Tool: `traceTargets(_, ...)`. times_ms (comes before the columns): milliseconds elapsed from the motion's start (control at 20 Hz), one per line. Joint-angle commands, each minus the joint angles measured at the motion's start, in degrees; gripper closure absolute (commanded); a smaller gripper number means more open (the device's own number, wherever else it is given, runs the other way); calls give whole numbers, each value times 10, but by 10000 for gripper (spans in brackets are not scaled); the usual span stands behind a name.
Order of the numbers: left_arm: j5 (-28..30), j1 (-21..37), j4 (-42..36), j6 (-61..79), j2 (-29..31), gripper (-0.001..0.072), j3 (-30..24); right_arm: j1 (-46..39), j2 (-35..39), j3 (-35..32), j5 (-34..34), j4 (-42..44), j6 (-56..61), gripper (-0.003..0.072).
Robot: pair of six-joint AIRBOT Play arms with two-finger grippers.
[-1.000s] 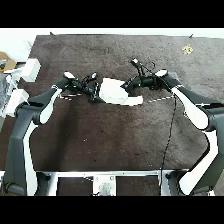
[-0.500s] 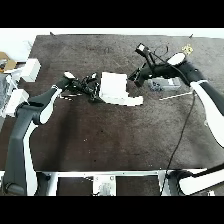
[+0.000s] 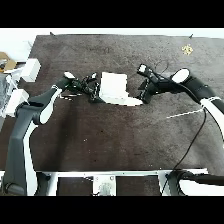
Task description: Fold the box and place the chain.
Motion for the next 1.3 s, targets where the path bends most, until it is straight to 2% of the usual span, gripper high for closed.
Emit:
traceTargets(0,0,0,0,0,0,302,0,1,-65,2,-12,77,-109,186)
traceTargets(300,0,0,0,0,0,302,0,1,-157,60,2,117,-168,189)
traceTargets(350,0,0,0,0,0,302,0,1,-163,66,5,124,-176,196)
traceTargets(400,0,0,0,0,0,302,0,1,-168,73,5,132,-176,248)
traceTargets(500,0,1,0,0,0,302,0,1,-176,85,19,138,-176,251)
traceTargets(550,0,0,0,0,0,302,0,1,-180,89,30,141,-176,360)
traceTargets(650,0,0,0,0,0,302,0,3,-187,91,47,148,-176,382)
traceTargets(700,0,0,0,0,0,302,0,5,-188,91,54,149,-176,478)
traceTargets(850,0,0,0,0,0,302,0,19,-188,91,52,149,-176,480)
traceTargets(1050,0,0,0,0,0,302,0,40,-188,91,-9,157,-180,479)
traceTargets(1250,0,0,0,0,0,302,0,49,-193,91,-25,195,-208,479)
